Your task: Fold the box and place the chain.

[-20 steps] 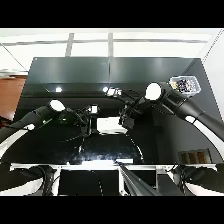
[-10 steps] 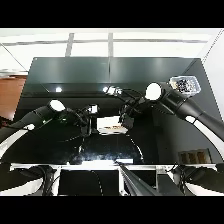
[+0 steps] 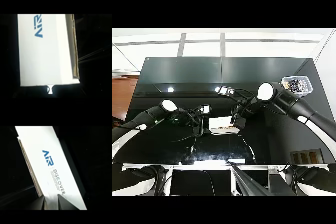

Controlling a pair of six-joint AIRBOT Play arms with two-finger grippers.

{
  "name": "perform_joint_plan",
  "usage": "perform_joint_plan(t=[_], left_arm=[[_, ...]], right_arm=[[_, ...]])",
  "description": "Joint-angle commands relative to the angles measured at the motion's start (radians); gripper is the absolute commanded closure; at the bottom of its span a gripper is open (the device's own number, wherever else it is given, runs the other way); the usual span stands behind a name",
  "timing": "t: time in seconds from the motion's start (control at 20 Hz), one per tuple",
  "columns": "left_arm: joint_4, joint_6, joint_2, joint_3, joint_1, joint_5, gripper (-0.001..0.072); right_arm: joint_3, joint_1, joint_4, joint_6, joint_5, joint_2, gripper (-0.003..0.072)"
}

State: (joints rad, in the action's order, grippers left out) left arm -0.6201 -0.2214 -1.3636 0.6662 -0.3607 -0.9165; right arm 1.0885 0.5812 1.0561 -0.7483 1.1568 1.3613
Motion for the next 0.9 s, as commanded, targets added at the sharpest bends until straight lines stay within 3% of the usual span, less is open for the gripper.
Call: perform_joint_plan(t=[0.0, 0.85], left_arm=[[0.0, 0.001, 0.0, 0.0, 0.0, 0.0, 0.0241], [0.0, 0.001, 0.0, 0.0, 0.0, 0.0, 0.0241]], right_arm=[[0.0, 0.001, 0.004, -0.003, 0.01, -0.001, 0.0473], [0.0, 0.028, 0.019, -0.017, 0.014, 0.015, 0.0474]])
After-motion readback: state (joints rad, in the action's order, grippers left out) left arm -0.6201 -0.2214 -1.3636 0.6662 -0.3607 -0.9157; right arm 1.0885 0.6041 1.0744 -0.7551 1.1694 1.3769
